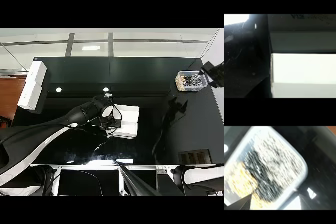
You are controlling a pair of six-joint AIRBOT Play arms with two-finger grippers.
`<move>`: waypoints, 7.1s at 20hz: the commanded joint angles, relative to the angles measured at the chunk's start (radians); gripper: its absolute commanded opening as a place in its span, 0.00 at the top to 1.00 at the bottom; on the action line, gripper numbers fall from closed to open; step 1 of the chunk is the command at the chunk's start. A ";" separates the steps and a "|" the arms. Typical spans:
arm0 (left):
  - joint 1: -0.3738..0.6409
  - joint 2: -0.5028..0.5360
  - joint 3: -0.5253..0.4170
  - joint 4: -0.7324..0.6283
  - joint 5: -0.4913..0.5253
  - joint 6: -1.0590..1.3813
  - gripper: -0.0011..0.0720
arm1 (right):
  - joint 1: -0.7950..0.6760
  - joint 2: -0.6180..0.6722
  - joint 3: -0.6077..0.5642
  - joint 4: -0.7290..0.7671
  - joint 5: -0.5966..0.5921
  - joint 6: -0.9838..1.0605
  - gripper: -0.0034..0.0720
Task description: Fold the box and place the chain.
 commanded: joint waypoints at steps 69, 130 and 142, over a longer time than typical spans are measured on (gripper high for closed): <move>0.005 0.000 0.000 0.000 -0.049 0.000 0.95 | 0.436 0.732 0.004 0.687 0.482 -0.656 0.95; 0.005 0.000 0.000 0.001 -0.049 0.000 0.95 | 0.521 0.753 -1.113 0.607 -0.155 -1.346 0.08; 0.005 0.000 0.000 0.001 -0.049 0.000 0.95 | 0.634 0.594 -1.154 0.801 -0.282 -2.161 0.09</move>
